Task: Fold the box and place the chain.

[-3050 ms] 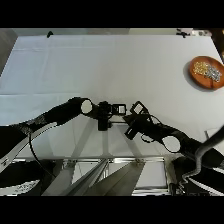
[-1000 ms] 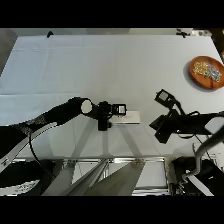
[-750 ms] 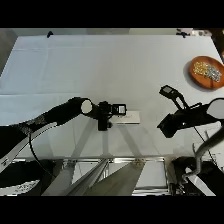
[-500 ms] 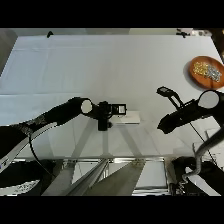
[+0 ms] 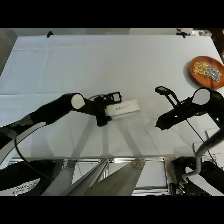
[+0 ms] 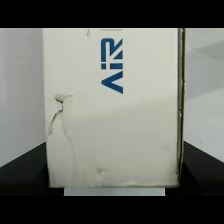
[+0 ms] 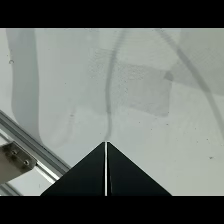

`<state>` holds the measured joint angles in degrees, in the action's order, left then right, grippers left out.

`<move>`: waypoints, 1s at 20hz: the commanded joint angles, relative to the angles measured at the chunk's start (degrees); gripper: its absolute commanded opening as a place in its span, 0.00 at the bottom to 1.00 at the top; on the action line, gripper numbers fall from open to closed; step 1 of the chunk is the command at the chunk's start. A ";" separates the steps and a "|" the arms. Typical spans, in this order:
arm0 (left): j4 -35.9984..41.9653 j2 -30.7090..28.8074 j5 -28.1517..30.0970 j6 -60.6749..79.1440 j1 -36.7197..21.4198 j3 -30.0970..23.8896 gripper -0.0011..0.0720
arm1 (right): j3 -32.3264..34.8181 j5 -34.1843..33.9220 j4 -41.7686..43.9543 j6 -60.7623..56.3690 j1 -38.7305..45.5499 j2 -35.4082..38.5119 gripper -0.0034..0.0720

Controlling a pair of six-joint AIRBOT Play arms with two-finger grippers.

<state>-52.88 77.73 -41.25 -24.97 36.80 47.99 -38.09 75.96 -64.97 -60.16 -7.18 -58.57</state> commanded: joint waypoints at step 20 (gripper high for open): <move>-37.79 -10.43 -18.10 -56.28 -54.18 0.00 0.06 | -0.04 -4.00 0.85 -0.04 0.04 -0.15 0.07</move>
<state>-89.62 67.35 -57.10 -79.40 -12.64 47.99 -38.09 72.10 -64.16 -60.18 -7.18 -58.67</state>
